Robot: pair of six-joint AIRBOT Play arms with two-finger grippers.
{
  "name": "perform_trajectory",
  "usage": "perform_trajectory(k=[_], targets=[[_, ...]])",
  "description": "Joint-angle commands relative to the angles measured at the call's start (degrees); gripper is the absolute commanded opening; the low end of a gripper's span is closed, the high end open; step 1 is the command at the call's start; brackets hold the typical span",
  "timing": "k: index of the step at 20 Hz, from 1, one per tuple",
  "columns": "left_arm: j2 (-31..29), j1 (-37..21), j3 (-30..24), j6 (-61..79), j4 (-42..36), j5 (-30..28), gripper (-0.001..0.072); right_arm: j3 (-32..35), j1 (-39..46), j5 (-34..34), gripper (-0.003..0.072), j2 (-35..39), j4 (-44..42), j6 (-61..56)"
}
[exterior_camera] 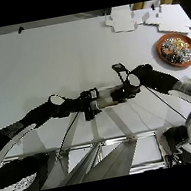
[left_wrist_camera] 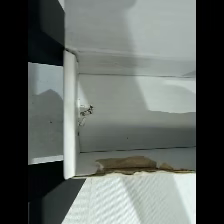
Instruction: Fold the box and place the chain.
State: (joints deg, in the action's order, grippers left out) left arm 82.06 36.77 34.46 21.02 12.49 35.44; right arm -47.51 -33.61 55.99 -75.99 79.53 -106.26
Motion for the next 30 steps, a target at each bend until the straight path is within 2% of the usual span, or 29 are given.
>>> perform_trajectory(k=[1, 4, 7, 9, 12, 14, 15, 17, 19, 22, 25, 30], targets=[[0.00, 0.02, -0.02, -0.02, -0.04, -0.04, 0.0170, -0.52, 0.04, 2.01, 0.0423, 4.79, 1.51, 8.28], [-0.02, 0.02, -0.02, -0.02, -0.04, -0.07, 0.0170, -4.90, 0.83, 10.78, 0.0416, 10.71, 2.62, 16.11], [0.00, 0.02, -0.02, -0.02, -0.04, -0.04, 0.0170, -12.81, 6.99, 20.15, 0.0409, 11.67, 2.54, 20.31], [0.00, 0.02, -0.02, -0.02, -0.04, -0.04, 0.0170, -15.17, 13.90, 18.01, 0.0408, 11.63, 2.21, 22.43], [0.00, 0.02, -0.02, -0.02, -0.04, -0.07, 0.0170, -16.68, 28.92, 8.26, 0.0407, 10.29, -0.59, 24.74], [0.00, 0.02, -0.02, -0.02, -0.04, -0.07, 0.0170, -17.94, 37.97, 4.20, 0.0378, 8.33, 0.63, 27.54], [0.00, 0.02, -0.02, -0.02, -0.04, -0.04, 0.0170, -18.60, 41.40, 2.69, 0.0322, 6.95, 1.73, 27.54], [0.00, 0.02, -0.02, -0.02, -0.04, -0.04, 0.0170, -22.29, 45.81, 3.76, 0.0294, 2.23, 1.46, 29.05], [0.00, 0.02, -0.02, -0.02, -0.04, -0.04, 0.0170, -29.16, 47.39, 5.84, 0.0284, -4.59, 2.14, 29.05], [0.00, 0.02, -0.02, -0.02, -0.04, -0.04, 0.0170, -38.03, 47.43, 7.89, 0.0219, -14.43, 7.58, 28.52], [0.00, 0.02, -0.02, -0.02, -0.04, -0.04, 0.0170, -39.98, 47.43, 9.40, 0.0219, -21.11, 11.37, 26.67], [0.00, 0.02, -0.02, -0.02, -0.04, -0.04, 0.0170, -39.98, 47.43, 9.46, 0.0228, -25.77, 13.70, 25.66]])
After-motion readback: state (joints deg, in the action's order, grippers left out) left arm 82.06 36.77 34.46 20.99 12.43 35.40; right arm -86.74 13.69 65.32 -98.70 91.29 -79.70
